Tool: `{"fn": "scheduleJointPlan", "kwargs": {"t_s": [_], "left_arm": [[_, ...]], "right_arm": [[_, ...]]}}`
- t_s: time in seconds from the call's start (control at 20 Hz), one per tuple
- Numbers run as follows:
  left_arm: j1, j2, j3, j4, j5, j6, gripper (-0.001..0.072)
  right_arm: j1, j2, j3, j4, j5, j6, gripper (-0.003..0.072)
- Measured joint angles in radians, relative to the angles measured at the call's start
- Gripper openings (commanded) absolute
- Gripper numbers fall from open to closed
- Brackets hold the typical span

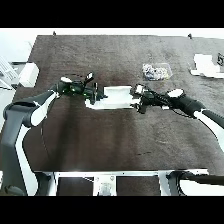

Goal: Fold the box and place the chain.

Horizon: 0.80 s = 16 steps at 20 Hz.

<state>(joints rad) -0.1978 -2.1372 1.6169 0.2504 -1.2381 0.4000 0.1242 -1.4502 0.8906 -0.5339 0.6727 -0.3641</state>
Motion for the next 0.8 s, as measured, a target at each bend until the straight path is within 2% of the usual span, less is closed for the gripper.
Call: {"fn": "scheduleJointPlan", "kwargs": {"t_s": [0.35,0.8], "left_arm": [[0.0,0.0,0.0,0.0,0.0,0.0,0.0022],[0.0,0.0,0.0,0.0,0.0,0.0,0.0022]], "right_arm": [[-0.051,-0.041,0.055,0.079,0.103,-0.082,0.0608],[-0.071,-0.135,0.135,0.101,0.196,-0.101,0.0609]]}}
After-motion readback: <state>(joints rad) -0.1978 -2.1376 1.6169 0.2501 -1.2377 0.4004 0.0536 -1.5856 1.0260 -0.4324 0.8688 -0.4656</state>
